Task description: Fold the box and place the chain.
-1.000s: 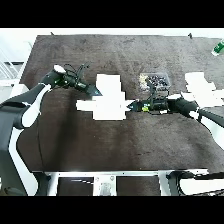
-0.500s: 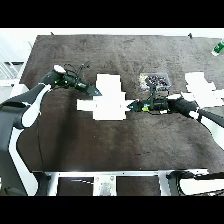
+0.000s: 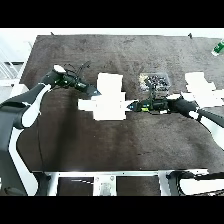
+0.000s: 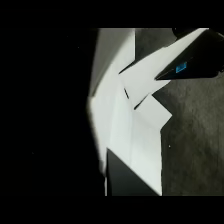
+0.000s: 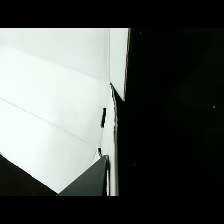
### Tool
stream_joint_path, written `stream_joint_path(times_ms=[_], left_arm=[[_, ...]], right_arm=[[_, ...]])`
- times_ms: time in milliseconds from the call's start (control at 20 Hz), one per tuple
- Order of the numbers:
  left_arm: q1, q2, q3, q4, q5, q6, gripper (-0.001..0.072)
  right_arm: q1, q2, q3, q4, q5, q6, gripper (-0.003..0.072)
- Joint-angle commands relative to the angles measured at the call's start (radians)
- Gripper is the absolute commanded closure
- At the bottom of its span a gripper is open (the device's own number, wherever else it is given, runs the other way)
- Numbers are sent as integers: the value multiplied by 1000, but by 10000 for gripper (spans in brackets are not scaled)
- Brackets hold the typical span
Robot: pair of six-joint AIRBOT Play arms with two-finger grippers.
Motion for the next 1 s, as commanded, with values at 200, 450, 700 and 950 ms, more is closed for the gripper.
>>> stream_joint_path(times_ms=[200,450,700,950], left_arm=[[0,4,-1,0,-77,393,696],[11,9,-78,-80,-105,646,696],[41,55,-166,-135,1,826,696],[41,55,-240,-143,90,1014,696]], right_arm=[[-31,48,0,5,4,-8,533],[-148,116,0,6,4,-8,533],[-182,118,0,9,3,-22,464],[-181,118,0,9,3,-23,402]])
